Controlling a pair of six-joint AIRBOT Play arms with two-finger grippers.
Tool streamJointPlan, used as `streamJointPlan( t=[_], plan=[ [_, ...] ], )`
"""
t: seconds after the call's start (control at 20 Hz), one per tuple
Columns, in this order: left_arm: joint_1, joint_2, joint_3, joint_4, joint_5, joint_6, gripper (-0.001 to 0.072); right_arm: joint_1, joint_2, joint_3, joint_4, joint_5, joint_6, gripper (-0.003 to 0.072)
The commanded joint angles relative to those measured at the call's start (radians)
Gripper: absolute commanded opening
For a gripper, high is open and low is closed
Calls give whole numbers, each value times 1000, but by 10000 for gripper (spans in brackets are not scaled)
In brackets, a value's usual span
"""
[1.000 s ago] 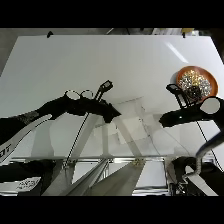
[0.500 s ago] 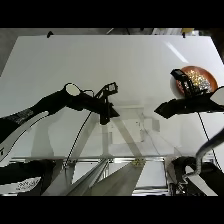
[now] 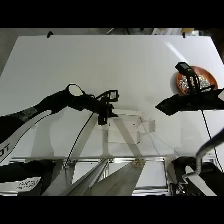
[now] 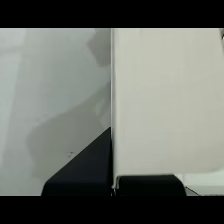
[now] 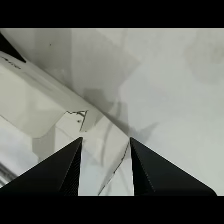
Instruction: Fold the box and place the chain.
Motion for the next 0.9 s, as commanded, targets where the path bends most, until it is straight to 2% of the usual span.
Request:
streamJointPlan(
  t=[0.0, 0.3, 0.7, 0.75, 0.85],
  plan=[
    [-1, -45, 1, -58, 22, 73, 3, 1, 1, 2, -11, 0, 0, 343],
    [-1, -63, 1, -59, 73, 82, 3, 1, 1, 2, -72, 0, 0, 343],
    [-3, -68, 1, -58, 69, 69, 14, 1, 1, 2, -77, 8, -10, 342],
    [-3, -68, 1, -58, 69, 69, 14, 1, 1, 2, -76, 15, -27, 330],
    [-3, -68, 1, -59, 69, 70, 13, 1, 2, 2, -74, 46, -68, 189]
  ],
)
